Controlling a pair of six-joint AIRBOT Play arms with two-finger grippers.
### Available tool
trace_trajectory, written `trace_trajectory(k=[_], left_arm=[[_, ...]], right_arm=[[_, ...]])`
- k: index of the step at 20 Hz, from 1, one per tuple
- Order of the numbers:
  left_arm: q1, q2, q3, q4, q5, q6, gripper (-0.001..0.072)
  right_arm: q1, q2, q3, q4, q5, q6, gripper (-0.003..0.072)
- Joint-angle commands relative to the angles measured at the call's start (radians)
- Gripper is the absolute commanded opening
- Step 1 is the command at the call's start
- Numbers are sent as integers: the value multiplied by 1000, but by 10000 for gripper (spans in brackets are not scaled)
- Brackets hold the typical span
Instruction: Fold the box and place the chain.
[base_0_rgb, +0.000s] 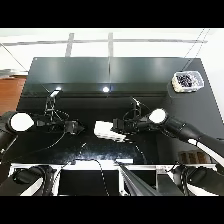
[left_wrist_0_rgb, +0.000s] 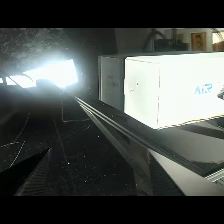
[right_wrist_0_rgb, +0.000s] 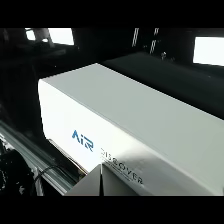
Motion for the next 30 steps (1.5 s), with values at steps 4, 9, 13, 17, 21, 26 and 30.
trace_trajectory(k=[4, 9, 13, 17, 21, 26, 30], left_arm=[[0, -10, 27, -11, -7, 93, 698], [-9, -251, 247, -217, -215, 654, 697], [-50, -386, 340, -325, -177, 1177, 718], [-135, -452, 338, -357, -56, 1524, 719], [-205, -520, 332, -356, -13, 1538, 719], [-246, -529, 331, -305, -2, 1475, 719], [-302, -531, 330, -165, 82, 1330, 719]], right_arm=[[-129, 190, 66, 69, 150, -109, 22], [-427, 313, 65, -498, 438, 24, 22], [-514, 313, 58, -574, 468, 19, 22], [-514, 313, 53, -575, 418, 16, 22], [-514, 313, 53, -575, 389, 17, 22], [-514, 313, 53, -575, 377, 20, 22], [-514, 312, 53, -575, 375, 20, 22]])
